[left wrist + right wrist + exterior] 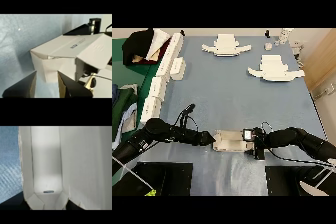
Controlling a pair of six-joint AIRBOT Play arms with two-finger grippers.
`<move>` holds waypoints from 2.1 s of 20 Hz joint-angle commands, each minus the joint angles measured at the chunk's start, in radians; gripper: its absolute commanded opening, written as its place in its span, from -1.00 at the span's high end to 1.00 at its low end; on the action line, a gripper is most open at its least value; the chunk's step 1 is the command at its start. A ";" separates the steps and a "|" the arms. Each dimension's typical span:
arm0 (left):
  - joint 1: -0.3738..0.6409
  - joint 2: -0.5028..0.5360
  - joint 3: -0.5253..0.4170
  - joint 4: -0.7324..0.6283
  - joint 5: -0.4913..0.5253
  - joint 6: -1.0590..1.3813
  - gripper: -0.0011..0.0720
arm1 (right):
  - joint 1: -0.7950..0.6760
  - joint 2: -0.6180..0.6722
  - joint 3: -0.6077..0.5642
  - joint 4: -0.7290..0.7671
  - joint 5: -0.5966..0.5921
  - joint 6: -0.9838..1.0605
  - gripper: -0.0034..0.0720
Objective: Fold the box.
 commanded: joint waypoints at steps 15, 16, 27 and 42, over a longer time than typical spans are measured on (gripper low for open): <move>-0.343 -0.101 0.208 0.475 0.101 -0.596 -0.14 | 0.000 0.001 0.000 0.000 0.000 0.000 -0.45; -0.361 -0.121 0.225 0.497 0.084 -0.630 -0.14 | 0.000 0.001 0.000 0.000 0.000 0.000 -0.45; -0.565 -0.361 0.429 0.753 0.006 -1.027 -0.14 | 0.000 0.001 0.000 0.000 0.000 0.000 -0.45; -0.724 -0.520 0.587 1.009 -0.171 -1.357 -0.13 | 0.000 0.001 0.000 0.000 0.000 0.000 -0.45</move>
